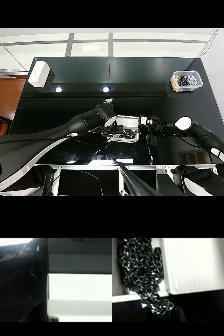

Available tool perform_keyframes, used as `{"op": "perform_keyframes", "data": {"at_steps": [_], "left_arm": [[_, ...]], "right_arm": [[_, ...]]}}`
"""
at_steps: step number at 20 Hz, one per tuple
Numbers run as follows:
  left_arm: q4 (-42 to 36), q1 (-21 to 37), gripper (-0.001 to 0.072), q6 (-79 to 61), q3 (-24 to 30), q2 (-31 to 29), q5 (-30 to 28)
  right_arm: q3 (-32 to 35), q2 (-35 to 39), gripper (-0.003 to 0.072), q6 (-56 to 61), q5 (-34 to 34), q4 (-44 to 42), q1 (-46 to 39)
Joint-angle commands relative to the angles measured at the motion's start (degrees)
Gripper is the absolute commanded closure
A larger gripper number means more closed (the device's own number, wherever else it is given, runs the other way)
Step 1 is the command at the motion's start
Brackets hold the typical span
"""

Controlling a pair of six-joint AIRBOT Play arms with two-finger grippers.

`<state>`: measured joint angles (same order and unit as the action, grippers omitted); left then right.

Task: Fold the box and place the chain.

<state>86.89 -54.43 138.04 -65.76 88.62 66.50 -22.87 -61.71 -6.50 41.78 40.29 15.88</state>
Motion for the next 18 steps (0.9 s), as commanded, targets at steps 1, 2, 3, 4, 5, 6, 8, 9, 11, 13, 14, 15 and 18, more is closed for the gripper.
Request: {"op": "perform_keyframes", "data": {"at_steps": [1, 2, 3, 4, 5, 6, 8, 9, 11, 13, 14, 15, 18], "left_arm": [[-0.2, 0.0, 0.0682, 0.0, 0.0, 0.0, 0.0], [-0.2, 0.0, 0.0682, 0.0, 0.0, 0.0, 0.0], [-0.2, 0.0, 0.0682, 0.0, 0.0, 0.0, 0.0], [-0.2, 0.0, 0.0682, 0.0, 0.0, 0.0, 0.0], [-0.4, 0.0, 0.0682, 0.0, 0.0, 0.0, 0.0], [-0.4, 0.0, 0.0682, 0.0, 0.0, 0.0, 0.0], [-0.4, 0.0, 0.0682, 0.0, 0.0, 0.0, 0.0], [-0.4, 0.0, 0.0682, 0.0, 0.0, 0.0, 0.0], [-0.4, 0.0, 0.0682, 0.0, 0.0, 0.0, 0.0], [-0.4, 0.0, 0.0682, 0.0, 0.0, 0.0, 0.0], [-0.4, 0.0, 0.0682, 0.0, 0.0, 0.0, -0.1], [-0.4, 0.0, 0.0682, 0.0, 0.0, 0.0, -0.3], [-0.4, 0.0, 0.0682, 0.0, 0.0, 0.0, -0.4]], "right_arm": [[0.0, -0.3, 0.0246, 0.0, -0.1, 0.3, 1.0], [0.0, -0.5, 0.0287, 0.0, -0.2, 0.5, 1.8], [0.0, -0.5, 0.0571, 0.0, -0.6, 1.3, 2.4], [0.0, -0.5, 0.0625, 0.0, -1.1, 2.0, 2.7], [0.0, -0.5, 0.0625, 0.0, -1.1, 2.6, 2.7], [0.0, -0.4, 0.0627, 0.1, -1.1, 3.6, 2.7], [-0.2, 0.0, 0.0628, 0.8, -1.0, 3.8, 2.7], [-0.5, 0.5, 0.0628, 1.7, -1.0, 4.1, 2.7], [-1.5, 2.3, 0.0628, 6.6, -0.9, 8.2, 2.7], [-2.6, 5.0, 0.0628, 15.6, -0.3, 13.8, 2.7], [-3.1, 6.6, 0.0628, 19.5, 0.7, 15.9, 2.7], [-3.8, 8.4, 0.0628, 22.4, 2.6, 17.3, 2.7], [-8.1, 13.7, 0.0628, 31.7, 13.2, 17.4, 2.7]]}}
